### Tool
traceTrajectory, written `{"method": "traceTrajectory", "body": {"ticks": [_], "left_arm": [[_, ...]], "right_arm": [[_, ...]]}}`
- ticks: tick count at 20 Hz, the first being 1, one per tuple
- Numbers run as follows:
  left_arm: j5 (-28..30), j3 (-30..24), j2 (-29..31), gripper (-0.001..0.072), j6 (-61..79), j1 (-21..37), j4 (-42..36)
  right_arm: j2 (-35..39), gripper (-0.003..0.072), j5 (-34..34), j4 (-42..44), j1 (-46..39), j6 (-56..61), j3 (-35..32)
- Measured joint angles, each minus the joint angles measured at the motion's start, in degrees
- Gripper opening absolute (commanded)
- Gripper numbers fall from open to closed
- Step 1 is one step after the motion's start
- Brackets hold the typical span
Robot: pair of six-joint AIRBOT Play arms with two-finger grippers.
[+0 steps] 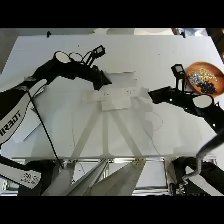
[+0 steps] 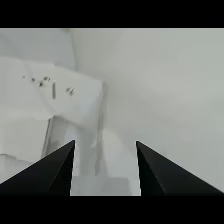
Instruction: Fold the box and place the chain.
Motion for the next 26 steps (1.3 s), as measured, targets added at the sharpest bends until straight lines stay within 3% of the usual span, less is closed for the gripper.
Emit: {"method": "traceTrajectory", "body": {"ticks": [3,7,16,26], "left_arm": [[-4.24,0.0,0.24,0.0007,7.15,0.79,0.09],[-5.35,0.0,-2.21,0.0006,11.34,0.15,0.0],[1.09,0.0,-8.52,0.0007,17.42,-2.8,-8.68],[3.65,0.0,-10.58,0.0008,18.58,-3.17,-10.32]], "right_arm": [[5.38,0.0407,-2.29,-0.59,0.0,0.0,0.0],[9.22,0.0405,-4.72,-0.92,0.0,0.0,0.0],[10.54,0.0404,-6.69,-4.52,0.0,-0.02,0.0],[10.16,0.0403,-6.95,-5.14,0.0,0.0,-0.04]]}}
